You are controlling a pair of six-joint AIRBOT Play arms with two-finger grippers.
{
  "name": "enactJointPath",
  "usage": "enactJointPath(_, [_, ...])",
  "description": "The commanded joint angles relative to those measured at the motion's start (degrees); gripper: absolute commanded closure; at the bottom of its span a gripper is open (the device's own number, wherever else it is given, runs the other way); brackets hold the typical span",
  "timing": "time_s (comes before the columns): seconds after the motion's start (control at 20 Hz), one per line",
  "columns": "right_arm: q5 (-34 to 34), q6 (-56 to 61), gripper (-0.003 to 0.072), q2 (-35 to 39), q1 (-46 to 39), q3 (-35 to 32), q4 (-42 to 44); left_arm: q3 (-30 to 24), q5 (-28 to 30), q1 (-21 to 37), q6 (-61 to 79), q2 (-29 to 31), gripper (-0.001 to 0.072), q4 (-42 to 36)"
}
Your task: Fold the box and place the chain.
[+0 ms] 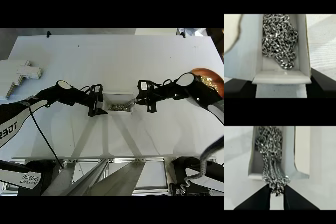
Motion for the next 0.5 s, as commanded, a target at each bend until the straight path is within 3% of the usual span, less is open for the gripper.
enactJointPath(0.0, [2.4, 2.29, 0.0672, 2.67, 2.36, 0.02, 5.53, 0.02, 0.02, 0.0, 0.0, 0.0, 0.0314, 0.0])
enactJointPath(0.15, [-1.03, 2.32, 0.0672, 2.36, 7.72, 0.02, 6.32, 0.02, 0.0, 0.0, 0.0, 0.0, 0.0314, 0.0])
enactJointPath(0.3, [-11.34, 8.41, 0.0658, 1.38, 11.34, 0.02, 6.32, 0.02, 0.02, 0.0, 0.0, 0.0, 0.0314, 0.0])
enactJointPath(0.45, [-13.92, 11.89, 0.0338, 1.22, 12.76, 0.02, 6.36, 0.02, 0.02, 0.0, 0.0, 0.0, 0.0314, 0.0])
